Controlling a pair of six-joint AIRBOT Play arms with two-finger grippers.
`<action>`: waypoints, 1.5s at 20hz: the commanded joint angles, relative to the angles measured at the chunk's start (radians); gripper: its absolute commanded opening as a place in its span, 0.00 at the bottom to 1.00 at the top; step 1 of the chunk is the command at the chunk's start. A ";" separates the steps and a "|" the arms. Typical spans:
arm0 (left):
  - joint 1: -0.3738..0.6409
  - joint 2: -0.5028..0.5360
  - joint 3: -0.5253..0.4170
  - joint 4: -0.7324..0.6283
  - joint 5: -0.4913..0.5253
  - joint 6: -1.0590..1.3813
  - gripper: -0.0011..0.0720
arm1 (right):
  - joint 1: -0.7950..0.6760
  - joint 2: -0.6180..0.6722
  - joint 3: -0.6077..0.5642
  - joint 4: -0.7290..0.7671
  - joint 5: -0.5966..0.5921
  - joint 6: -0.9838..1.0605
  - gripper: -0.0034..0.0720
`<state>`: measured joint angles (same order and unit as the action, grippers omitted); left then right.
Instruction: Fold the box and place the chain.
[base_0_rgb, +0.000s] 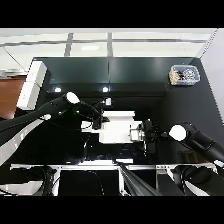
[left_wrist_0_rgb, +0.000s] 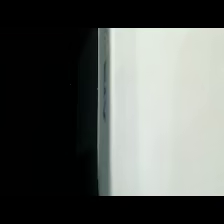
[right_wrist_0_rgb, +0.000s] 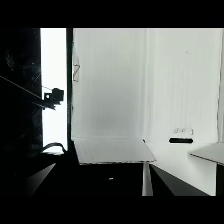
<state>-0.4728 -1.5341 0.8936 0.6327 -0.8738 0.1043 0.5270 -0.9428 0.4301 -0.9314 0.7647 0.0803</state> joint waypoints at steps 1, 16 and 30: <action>0.000 0.000 0.000 0.002 0.003 0.000 0.05 | 0.034 -0.010 0.000 0.007 -0.018 -0.034 0.97; 0.000 0.000 0.000 0.002 0.003 0.000 0.05 | 0.057 -0.042 0.007 0.007 -0.103 -0.047 0.97; 0.000 0.000 0.000 0.002 0.003 0.000 0.05 | 0.052 -0.105 0.026 0.090 -0.149 -0.058 0.96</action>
